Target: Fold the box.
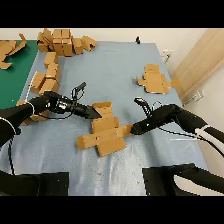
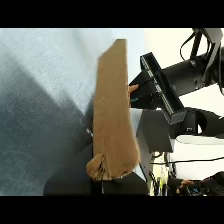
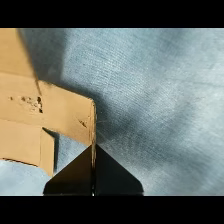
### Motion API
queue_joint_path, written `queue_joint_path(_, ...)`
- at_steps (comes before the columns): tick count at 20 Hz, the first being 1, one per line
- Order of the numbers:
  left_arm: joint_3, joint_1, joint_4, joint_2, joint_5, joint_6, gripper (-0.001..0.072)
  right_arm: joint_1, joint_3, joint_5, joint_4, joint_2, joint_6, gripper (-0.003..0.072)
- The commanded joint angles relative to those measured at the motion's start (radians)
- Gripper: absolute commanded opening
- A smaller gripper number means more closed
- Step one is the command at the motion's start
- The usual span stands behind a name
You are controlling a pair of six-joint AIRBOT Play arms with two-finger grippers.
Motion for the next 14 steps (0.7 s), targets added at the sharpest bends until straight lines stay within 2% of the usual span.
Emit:
queue_joint_path(1, 0.002, 0.0, 0.001, -0.001, -0.008, 0.04, 0.0011, 0.0, 0.0, 0.003, 0.0, 0.0, 0.001, 0.0001)
queue_joint_path(3, 0.002, 0.0, 0.0, -0.001, -0.007, 0.064, 0.001, 0.0, 0.0, 0.013, 0.0, 0.0, 0.002, 0.0004)
queue_joint_path(4, 0.005, 0.0, 0.0, -0.001, -0.003, 0.081, 0.001, 0.0, 0.001, 0.023, 0.0, 0.001, 0.003, 0.0081)
queue_joint_path(5, 0.01, 0.0, 0.0, 0.0, 0.009, 0.092, 0.0011, -0.005, 0.003, 0.042, -0.006, 0.002, 0.028, 0.0244)
queue_joint_path(6, 0.018, -0.001, -0.003, 0.0, 0.014, 0.092, 0.0011, -0.014, 0.01, 0.057, -0.02, 0.002, 0.077, 0.0293)
queue_joint_path(9, 0.048, -0.025, -0.008, 0.023, 0.016, 0.172, 0.0011, -0.068, 0.074, 0.056, -0.085, 0.002, 0.244, 0.0292)
queue_joint_path(12, 0.031, -0.076, -0.005, 0.089, 0.055, 0.32, 0.001, -0.133, 0.142, 0.05, -0.097, 0.024, 0.33, 0.0276)
queue_joint_path(13, 0.012, -0.097, -0.018, 0.115, 0.091, 0.382, 0.001, -0.15, 0.157, 0.053, -0.096, 0.034, 0.354, 0.0218)
queue_joint_path(14, -0.008, -0.119, -0.031, 0.137, 0.126, 0.452, 0.001, -0.163, 0.165, 0.059, -0.094, 0.048, 0.363, 0.0039)
